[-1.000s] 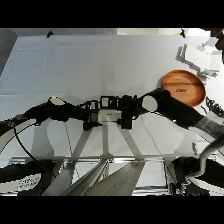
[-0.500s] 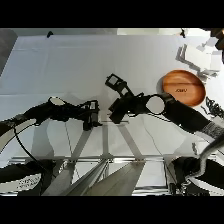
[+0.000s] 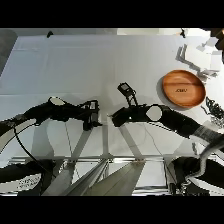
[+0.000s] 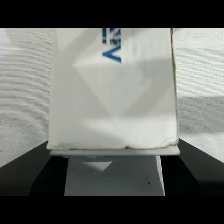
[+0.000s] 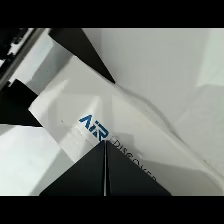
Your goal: Fold the box and place the chain.
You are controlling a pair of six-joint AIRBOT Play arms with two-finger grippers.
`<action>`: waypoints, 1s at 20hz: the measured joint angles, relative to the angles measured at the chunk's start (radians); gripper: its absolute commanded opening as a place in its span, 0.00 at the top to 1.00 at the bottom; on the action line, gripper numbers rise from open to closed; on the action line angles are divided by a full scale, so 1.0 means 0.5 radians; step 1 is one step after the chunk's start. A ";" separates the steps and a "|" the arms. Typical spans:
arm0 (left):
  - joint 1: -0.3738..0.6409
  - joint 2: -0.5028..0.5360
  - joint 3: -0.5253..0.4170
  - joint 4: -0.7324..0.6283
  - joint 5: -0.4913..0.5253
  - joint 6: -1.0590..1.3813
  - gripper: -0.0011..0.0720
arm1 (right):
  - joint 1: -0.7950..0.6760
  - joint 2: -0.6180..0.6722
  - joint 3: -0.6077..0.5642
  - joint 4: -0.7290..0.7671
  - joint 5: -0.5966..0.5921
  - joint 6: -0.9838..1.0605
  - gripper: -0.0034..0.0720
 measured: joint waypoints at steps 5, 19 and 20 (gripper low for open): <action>0.000 0.000 0.000 0.000 0.000 0.001 0.56 | -0.002 -0.048 -0.025 0.014 0.010 0.008 0.95; 0.000 0.000 0.000 0.000 -0.002 0.000 0.56 | -0.168 0.676 -0.001 -0.580 -0.013 0.272 0.95; 0.000 0.000 0.000 0.000 -0.002 0.001 0.56 | -0.224 0.734 -0.002 -0.685 0.044 0.356 0.95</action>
